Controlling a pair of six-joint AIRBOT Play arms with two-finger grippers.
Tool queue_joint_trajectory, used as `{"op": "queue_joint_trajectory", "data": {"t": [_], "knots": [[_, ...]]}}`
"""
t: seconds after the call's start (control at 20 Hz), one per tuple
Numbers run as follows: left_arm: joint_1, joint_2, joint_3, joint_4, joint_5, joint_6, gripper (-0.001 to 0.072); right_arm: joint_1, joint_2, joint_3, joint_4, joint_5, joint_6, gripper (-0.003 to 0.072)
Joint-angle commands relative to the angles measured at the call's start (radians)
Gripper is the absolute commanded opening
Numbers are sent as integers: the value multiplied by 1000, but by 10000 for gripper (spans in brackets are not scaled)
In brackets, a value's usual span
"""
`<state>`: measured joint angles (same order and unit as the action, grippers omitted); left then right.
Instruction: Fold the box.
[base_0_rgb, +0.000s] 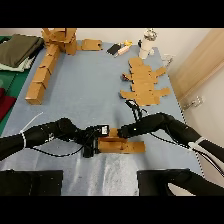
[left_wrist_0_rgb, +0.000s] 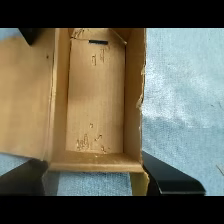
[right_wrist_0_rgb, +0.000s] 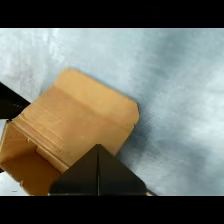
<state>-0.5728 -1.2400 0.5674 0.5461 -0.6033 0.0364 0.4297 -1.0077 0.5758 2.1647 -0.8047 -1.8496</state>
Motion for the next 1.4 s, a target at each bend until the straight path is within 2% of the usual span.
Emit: {"op": "queue_joint_trajectory", "data": {"t": [0.0, 0.1, 0.15, 0.25, 0.3, 0.35, 0.4, 0.6, 0.7, 0.85, 1.05, 1.15, 1.2, 1.3, 1.35], "knots": [[0, 0, 1, 0, 2, 0, 402, -8, 157, 26, -214, -76, 48, 2], [0, 0, 1, 0, 2, 0, 402, -8, 272, 25, -345, -254, 114, 3], [0, 0, 1, 0, 2, 0, 402, -8, 319, 19, -352, -340, 104, 3], [0, 0, 1, 0, 2, 0, 402, 5, 396, -15, -307, -470, -90, 28], [0, 0, 1, 0, 2, 0, 402, 14, 418, -47, -288, -490, -200, 270], [0, 0, 1, 0, 2, 0, 402, 20, 425, -79, -292, -474, -275, 545], [0, 0, 1, 0, 2, 0, 402, 21, 420, -109, -311, -440, -374, 562], [0, 0, 1, 0, 2, 0, 402, 40, 325, -145, -324, -163, -608, 561], [0, 0, 1, 0, 2, 0, 402, 64, 268, -145, -286, -71, -708, 562], [0, 0, 1, 0, 2, 0, 402, 96, 207, -145, -238, -47, -759, 562], [0, 0, 1, 0, 2, 0, 402, 154, 199, -145, -233, -45, -759, 553], [0, 0, 1, 0, 2, 0, 402, 183, 199, -145, -229, -45, -760, 307], [0, 0, 1, 0, 2, 0, 402, 200, 199, -145, -230, -45, -760, 237], [0, 0, 1, 0, 2, 0, 402, 231, 198, -145, -233, -36, -762, 202], [0, 0, 1, 0, 2, 0, 402, 238, 196, -145, -237, -21, -763, 137]]}}
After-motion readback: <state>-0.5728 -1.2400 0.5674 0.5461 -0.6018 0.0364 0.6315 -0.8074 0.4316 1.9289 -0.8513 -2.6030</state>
